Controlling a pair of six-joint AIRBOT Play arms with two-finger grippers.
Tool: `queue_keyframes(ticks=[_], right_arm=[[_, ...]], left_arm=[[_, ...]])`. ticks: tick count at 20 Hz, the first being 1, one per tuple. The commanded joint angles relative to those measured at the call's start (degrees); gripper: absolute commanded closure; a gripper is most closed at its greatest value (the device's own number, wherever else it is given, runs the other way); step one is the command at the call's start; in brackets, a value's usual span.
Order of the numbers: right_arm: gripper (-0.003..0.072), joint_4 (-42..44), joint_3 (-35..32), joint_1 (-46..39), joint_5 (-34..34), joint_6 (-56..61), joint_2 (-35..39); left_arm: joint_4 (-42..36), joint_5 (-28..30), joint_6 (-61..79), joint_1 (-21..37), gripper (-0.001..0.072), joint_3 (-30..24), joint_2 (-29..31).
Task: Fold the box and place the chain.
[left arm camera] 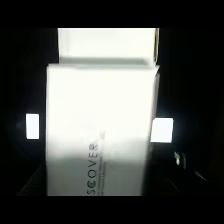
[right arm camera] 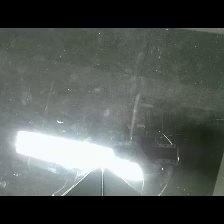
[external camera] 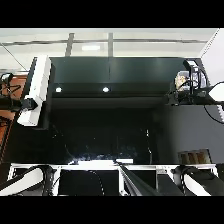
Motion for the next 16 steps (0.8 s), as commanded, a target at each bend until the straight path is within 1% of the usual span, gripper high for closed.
queue_keyframes(ticks=[1, 3, 6, 7, 8, 9, 10, 11, 12, 13, 15, 16], right_arm=[[0.0678, 0.0, 0.0, 0.0, 0.1, 0.0, 0.0], [0.0678, 0.0, 0.0, 0.0, 0.1, 0.0, 0.0], [0.0678, 0.0, 0.0, 0.0, 0.2, -0.1, 0.0], [0.0677, 0.0, 0.0, 0.0, 1.1, -0.1, 0.0], [0.0678, 0.0, 0.0, 0.0, 3.1, -0.3, 0.0], [0.0678, 0.0, 0.0, 0.0, 5.1, -0.5, 0.1], [0.0678, 0.0, 0.0, 0.0, 6.5, -0.5, 0.3], [0.0679, 0.0, 0.0, 0.0, 6.7, -0.5, 0.8], [0.068, 0.0, 0.0, 0.3, 5.7, -0.5, 1.8], [0.068, 0.0, -0.1, 1.3, 2.9, -1.2, 3.5], [0.068, -0.7, -2.6, 5.4, -8.6, -4.0, 8.3], [0.0679, -2.4, -4.9, 7.1, -14.9, -4.1, 9.9]], left_arm=[[2.2, 2.5, -0.2, -0.5, -0.0011, 1.0, 0.0], [2.3, -0.3, -1.6, -0.6, -0.0011, 4.6, 0.4], [1.0, -7.2, -3.5, -2.6, 0.0, 13.9, 0.9], [-0.7, -10.0, -6.7, -3.3, 0.0053, 16.9, 0.9], [-2.4, -12.6, -8.5, -4.0, 0.0241, 19.9, 0.9], [-4.0, -16.2, -8.5, -4.7, 0.0642, 22.9, 1.0], [-5.6, -19.5, -8.3, -5.5, 0.0687, 25.2, 1.1], [-6.7, -21.0, -8.3, -6.4, 0.0688, 25.8, 1.7], [-7.0, -20.8, -8.6, -7.8, 0.069, 25.2, 3.3], [-7.5, -17.9, -8.6, -9.7, 0.0692, 23.2, 5.8], [-7.8, -5.7, -8.5, -15.4, 0.069, 14.6, 14.1], [-7.8, 1.9, -8.5, -18.7, 0.0689, 8.4, 19.2]])
